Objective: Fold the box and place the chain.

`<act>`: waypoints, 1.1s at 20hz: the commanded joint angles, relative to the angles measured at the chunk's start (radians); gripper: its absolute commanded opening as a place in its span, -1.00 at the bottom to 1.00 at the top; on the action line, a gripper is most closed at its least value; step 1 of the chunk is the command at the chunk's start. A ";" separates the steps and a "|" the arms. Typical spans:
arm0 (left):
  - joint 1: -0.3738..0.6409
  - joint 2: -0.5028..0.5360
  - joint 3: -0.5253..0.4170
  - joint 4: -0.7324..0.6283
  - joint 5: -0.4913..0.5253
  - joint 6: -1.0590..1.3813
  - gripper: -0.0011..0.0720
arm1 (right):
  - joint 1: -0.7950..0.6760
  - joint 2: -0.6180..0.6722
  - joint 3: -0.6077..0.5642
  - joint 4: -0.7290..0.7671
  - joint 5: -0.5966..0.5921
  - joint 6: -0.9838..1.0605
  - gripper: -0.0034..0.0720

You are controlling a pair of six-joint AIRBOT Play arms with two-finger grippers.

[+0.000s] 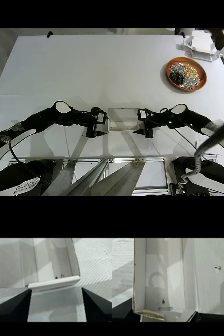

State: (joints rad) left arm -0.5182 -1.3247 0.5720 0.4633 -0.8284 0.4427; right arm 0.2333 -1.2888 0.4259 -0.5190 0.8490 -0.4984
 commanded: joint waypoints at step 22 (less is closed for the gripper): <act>-0.002 -0.069 0.000 -0.191 -0.035 0.003 0.97 | -0.001 0.001 0.000 0.000 0.000 0.000 0.16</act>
State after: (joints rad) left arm -0.5190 -1.3907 0.5720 0.3138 -0.8684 0.4450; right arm 0.2333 -1.2888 0.4259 -0.5194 0.8497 -0.4992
